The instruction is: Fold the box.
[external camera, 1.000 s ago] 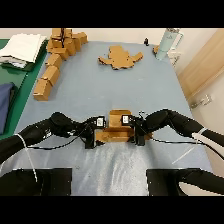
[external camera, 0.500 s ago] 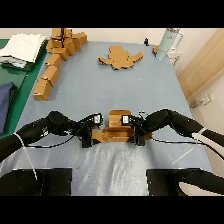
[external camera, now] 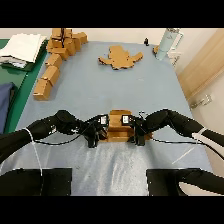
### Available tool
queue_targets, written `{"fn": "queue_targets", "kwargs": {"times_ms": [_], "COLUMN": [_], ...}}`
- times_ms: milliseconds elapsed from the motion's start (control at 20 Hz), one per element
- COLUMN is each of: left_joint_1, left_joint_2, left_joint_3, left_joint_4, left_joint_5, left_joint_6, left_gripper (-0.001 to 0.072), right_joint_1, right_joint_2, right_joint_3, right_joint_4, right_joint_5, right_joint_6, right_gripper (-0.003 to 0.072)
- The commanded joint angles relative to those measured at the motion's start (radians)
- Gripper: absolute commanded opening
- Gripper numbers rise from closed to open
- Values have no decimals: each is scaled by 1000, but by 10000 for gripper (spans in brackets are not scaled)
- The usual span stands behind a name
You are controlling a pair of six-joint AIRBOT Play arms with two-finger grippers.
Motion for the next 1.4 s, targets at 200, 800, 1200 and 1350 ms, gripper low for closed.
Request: {"fn": "queue_targets", "kwargs": {"times_ms": [200, 800, 1200, 1350], "left_joint_1": [-12, -49, -2, 10], "left_joint_2": [-10, -10, -7, 4], "left_joint_3": [6, 6, -3, -3], "left_joint_4": [-5, -44, 95, 90], "left_joint_5": [61, 14, -26, -31], "left_joint_6": [37, 87, -72, -70], "left_gripper": [203, 177, 175, 176], "right_joint_1": [1, 1, 1, 1], "right_joint_2": [0, 0, 0, 0], "right_joint_3": [0, 0, 0, 0], "right_joint_4": [0, 0, 0, 0], "right_joint_5": [0, 0, 0, 0], "right_joint_6": [0, 0, 0, 0], "right_gripper": [514, 514, 514, 515]}}
